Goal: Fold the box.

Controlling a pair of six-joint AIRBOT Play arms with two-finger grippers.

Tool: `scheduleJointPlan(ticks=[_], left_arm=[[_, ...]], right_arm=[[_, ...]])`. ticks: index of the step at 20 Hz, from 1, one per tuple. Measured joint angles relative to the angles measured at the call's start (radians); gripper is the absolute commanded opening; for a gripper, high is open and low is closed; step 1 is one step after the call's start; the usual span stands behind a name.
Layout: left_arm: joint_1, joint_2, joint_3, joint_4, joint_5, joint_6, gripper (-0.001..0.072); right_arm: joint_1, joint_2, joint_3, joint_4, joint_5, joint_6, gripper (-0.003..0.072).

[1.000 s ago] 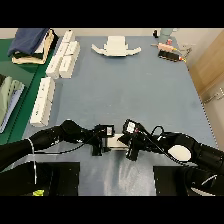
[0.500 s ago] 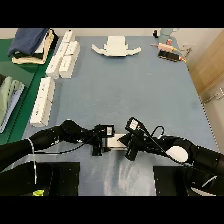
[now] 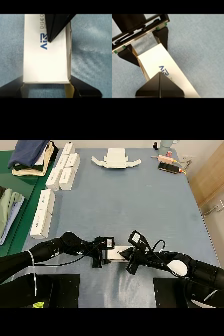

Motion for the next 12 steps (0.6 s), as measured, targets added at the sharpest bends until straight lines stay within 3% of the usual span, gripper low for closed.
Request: scheduleJointPlan(ticks=[12], left_arm=[[0.0,0.0,0.0,0.0,0.0,0.0,0.0409]], right_arm=[[-0.001,0.025,-0.008,0.023,0.016,0.0,0.0003]])
